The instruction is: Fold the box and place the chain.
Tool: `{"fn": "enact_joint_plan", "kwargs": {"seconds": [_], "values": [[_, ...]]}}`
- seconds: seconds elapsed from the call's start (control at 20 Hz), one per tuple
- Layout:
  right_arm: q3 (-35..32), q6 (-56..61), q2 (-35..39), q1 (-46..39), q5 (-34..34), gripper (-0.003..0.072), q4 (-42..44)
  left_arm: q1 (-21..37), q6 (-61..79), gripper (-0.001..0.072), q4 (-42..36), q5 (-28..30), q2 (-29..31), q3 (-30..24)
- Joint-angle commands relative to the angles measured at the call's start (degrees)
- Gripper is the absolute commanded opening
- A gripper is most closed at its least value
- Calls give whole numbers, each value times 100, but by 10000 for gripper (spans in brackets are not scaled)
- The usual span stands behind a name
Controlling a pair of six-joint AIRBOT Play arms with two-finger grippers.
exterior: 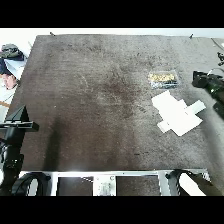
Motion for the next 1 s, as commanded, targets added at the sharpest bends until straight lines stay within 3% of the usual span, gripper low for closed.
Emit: {"fn": "enact_joint_plan", "kwargs": {"seconds": [0.0,0.25,0.5,0.65,0.95], "values": [[1453,1696,-1480,-1296,2850,427,-2590,0,2,13,0,0,-2,0],[3687,2688,-2970,-1657,4441,429,-5263,0,2,13,2,0,-2,-2],[5427,2750,-4236,-1648,5359,428,-5775,0,2,13,2,0,-2,0],[5989,2741,-4728,-1515,5539,428,-6133,0,2,13,2,0,-2,-2],[6035,2332,-5486,-1338,6345,426,-5768,0,2,13,2,-2,-2,0]]}}
